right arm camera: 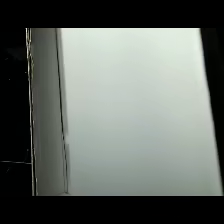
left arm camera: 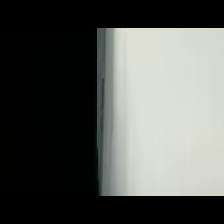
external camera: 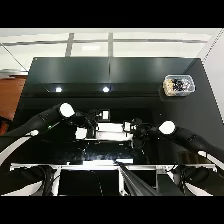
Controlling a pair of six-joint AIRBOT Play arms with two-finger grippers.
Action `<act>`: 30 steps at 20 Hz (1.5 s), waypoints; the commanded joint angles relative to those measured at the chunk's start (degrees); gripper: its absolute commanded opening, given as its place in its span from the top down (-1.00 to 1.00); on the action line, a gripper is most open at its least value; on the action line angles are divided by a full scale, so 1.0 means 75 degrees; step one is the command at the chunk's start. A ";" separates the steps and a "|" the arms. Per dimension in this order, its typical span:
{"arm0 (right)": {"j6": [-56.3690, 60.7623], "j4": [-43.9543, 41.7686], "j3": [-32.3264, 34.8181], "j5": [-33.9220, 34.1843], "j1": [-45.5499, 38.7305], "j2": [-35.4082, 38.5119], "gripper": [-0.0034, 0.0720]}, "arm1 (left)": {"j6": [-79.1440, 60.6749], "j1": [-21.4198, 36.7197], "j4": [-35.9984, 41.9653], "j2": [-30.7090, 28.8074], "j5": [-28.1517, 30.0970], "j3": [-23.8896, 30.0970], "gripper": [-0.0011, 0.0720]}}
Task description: Fold the box and place the chain.
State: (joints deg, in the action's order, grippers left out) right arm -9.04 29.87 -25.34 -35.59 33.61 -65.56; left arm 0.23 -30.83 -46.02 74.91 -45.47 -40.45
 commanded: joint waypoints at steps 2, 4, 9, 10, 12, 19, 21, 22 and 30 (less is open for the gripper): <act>-0.0154 -0.0061 0.0003 0.0032 -0.0003 -0.0105 -0.95 | 0.0233 0.0000 0.0006 0.0012 -0.0026 -0.0009 0.88; -0.0152 -0.0061 0.0003 0.0041 -0.0003 -0.0117 -0.95 | 0.0230 0.0000 0.0006 0.0017 -0.0026 -0.0006 0.88; -0.0146 -0.0070 0.0000 0.0125 -0.0003 -0.0152 -0.95 | 0.0230 0.0000 0.0009 0.0017 -0.0029 -0.0006 0.88; -0.0146 -0.0070 0.0000 0.0128 -0.0003 -0.0152 -0.95 | 0.0230 0.0000 0.0012 0.0017 -0.0032 -0.0006 0.88; -0.0146 -0.0070 0.0000 0.0128 -0.0003 -0.0152 -0.95 | 0.0233 0.0000 0.0035 0.0017 -0.0032 -0.0006 0.88; -0.0146 -0.0064 0.0000 0.0122 -0.0003 -0.0152 -0.95 | 0.0230 0.0000 0.0029 0.0020 -0.0187 -0.0006 0.88; -0.0143 -0.0061 0.0000 0.0119 -0.0003 -0.0152 -0.95 | 0.0230 0.0000 0.0029 0.0020 -0.0187 -0.0006 0.88; -0.0134 -0.0058 0.0000 0.0119 -0.0003 -0.0152 -0.95 | 0.0230 0.0000 0.0029 0.0020 -0.0187 -0.0006 0.88; -0.0067 0.0041 0.0003 0.0096 -0.0003 -0.0152 -0.95 | 0.0227 0.0000 0.0029 0.0020 -0.0195 -0.0006 0.88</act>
